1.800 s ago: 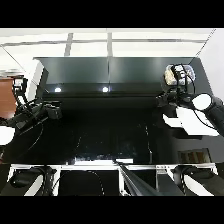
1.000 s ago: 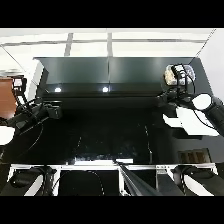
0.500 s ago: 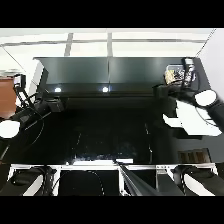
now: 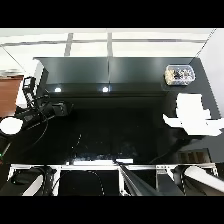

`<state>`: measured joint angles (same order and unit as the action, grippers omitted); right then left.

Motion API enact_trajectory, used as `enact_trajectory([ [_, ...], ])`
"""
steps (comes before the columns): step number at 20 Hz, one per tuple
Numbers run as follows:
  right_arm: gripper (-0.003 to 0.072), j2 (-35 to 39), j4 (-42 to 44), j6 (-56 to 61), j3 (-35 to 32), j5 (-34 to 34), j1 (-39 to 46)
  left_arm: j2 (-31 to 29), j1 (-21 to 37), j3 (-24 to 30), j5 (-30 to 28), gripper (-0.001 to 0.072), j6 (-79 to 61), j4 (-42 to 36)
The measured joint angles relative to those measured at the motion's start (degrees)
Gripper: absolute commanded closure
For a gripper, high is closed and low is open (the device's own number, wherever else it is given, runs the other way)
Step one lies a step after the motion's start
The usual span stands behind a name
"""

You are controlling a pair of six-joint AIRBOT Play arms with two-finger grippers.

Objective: Fold the box and place the chain.

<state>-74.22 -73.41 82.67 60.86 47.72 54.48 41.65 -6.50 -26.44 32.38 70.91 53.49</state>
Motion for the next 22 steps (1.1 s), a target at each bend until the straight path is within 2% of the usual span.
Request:
enact_trajectory([
  [2, -0.0026, -6.99, 1.62, -5.07, 6.51, 9.9, 6.1, 0.11, 0.0, 0.0, 0.33, 0.0004, 0.0, 0.0],
  [5, -0.0025, -14.56, 4.96, -15.37, 12.48, 22.43, 9.57, 0.17, 0.0, 0.0, 0.66, 0.0004, 0.0, -0.48],
  [8, -0.0025, -18.8, 9.97, -24.57, 14.86, 27.61, 8.96, 0.17, 0.0, 0.0, 0.68, 0.0004, 0.02, -1.09],
  [9, 0.0006, -19.74, 10.56, -26.99, 15.28, 28.83, 8.15, 0.17, 0.0, 0.0, 0.7, 0.0004, 0.02, -1.22],
  [10, 0.0122, -20.44, 10.75, -28.79, 15.58, 29.33, 7.39, 0.17, 0.0, 0.0, 0.74, 0.0004, 0.02, -1.29],
  [11, 0.0191, -21.0, 10.75, -30.23, 15.8, 29.86, 6.6, 0.17, 0.0, 0.0, 0.74, 0.0004, 0.02, -1.33],
  [14, 0.0663, -21.92, 10.8, -32.52, 16.15, 31.34, 4.94, 0.17, 0.0, 0.0, 0.81, 0.0004, 0.02, -1.44],
  [19, 0.0675, -19.74, 12.9, -33.57, 15.19, 34.93, 4.04, 0.17, 0.0, 0.0, 0.83, 0.0005, 0.02, -1.51],
  [22, 0.0675, -15.06, 19.17, -34.95, 11.47, 35.04, 3.06, 0.17, 0.0, 0.0, 0.83, 0.0005, 0.02, -1.51],
])
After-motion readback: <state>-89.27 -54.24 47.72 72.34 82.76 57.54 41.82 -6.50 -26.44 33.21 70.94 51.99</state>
